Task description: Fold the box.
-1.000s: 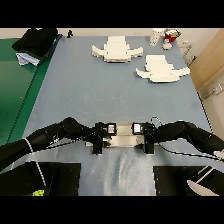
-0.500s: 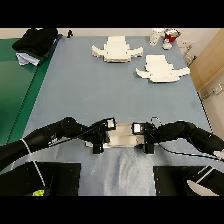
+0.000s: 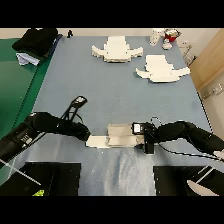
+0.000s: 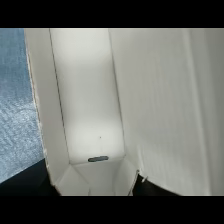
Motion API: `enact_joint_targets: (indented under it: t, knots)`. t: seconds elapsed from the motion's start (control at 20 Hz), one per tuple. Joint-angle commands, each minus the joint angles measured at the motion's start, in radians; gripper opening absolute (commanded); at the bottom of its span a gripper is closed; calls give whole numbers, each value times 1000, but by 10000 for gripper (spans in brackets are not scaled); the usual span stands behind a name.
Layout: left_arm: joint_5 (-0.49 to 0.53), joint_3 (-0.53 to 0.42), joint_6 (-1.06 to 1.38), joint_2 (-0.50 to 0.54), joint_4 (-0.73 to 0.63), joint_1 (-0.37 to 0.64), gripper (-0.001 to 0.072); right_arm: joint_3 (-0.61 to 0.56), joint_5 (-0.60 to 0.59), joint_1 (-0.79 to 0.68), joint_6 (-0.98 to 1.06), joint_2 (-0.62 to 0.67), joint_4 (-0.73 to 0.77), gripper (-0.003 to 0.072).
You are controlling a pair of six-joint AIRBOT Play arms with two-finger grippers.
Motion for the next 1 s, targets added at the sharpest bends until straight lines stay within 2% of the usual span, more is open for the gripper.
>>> enact_joint_targets:
  t: [0.0,0.1,0.2,0.35,0.45,0.65,0.95]
  knots:
    - [-95,-18,-270,45,103,138,15,1,0,0,0,0,0,509]
    - [-104,-51,-269,10,67,169,14,1,0,0,0,0,0,509]
    - [-95,-84,-198,-44,-40,159,14,1,0,0,0,0,0,509]
    - [-48,-114,-26,-128,-277,89,13,1,0,0,0,0,0,509]
    - [23,-114,3,-166,-351,6,13,1,0,0,0,0,0,509]
    - [134,-112,2,-189,-360,-146,13,1,0,0,0,0,0,509]
    - [109,-39,-18,-183,-314,-149,13,1,0,0,0,0,0,509]
